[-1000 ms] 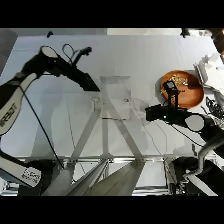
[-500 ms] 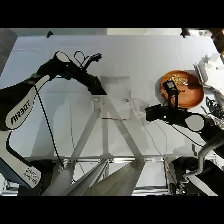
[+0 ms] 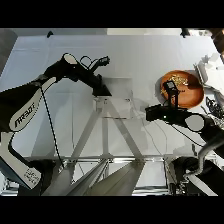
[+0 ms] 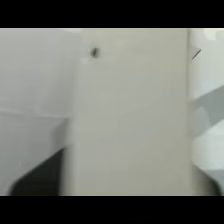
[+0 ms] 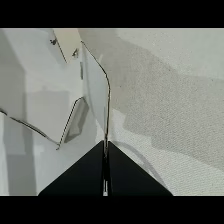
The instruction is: Fold the box and place the chain.
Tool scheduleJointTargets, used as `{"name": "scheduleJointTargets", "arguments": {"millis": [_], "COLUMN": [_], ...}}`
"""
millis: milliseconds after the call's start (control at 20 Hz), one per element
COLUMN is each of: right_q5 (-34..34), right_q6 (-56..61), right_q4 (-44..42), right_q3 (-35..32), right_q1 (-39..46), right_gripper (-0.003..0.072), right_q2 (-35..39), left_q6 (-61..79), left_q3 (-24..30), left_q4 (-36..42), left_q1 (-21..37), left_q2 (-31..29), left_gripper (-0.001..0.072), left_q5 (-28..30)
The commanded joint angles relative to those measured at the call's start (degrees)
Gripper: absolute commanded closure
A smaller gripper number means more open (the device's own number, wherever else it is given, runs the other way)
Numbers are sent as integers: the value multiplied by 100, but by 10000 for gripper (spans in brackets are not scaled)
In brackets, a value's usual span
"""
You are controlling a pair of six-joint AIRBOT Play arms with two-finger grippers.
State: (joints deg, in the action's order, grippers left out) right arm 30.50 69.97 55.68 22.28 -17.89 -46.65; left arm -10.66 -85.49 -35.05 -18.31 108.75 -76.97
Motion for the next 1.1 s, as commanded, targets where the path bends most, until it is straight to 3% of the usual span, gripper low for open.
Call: {"name": "scheduleJointTargets", "arguments": {"millis": [0,100,150,1050], "right_q5": [2,2,2,2], "right_q6": [2,2,2,2], "right_q4": [0,0,0,0], "right_q3": [-2,-2,-2,-2], "right_q1": [-7,-7,-7,-7], "right_gripper": [678,678,678,678], "right_q2": [-4,-4,-4,-4], "left_q6": [319,317,317,317], "left_q3": [-7,-7,-7,-7], "left_q4": [-70,-223,-306,-330], "left_q1": [-28,-24,-22,-26], "left_q2": [4,4,4,4], "left_gripper": [516,670,700,696], "left_q5": [42,2,-37,-79]}}
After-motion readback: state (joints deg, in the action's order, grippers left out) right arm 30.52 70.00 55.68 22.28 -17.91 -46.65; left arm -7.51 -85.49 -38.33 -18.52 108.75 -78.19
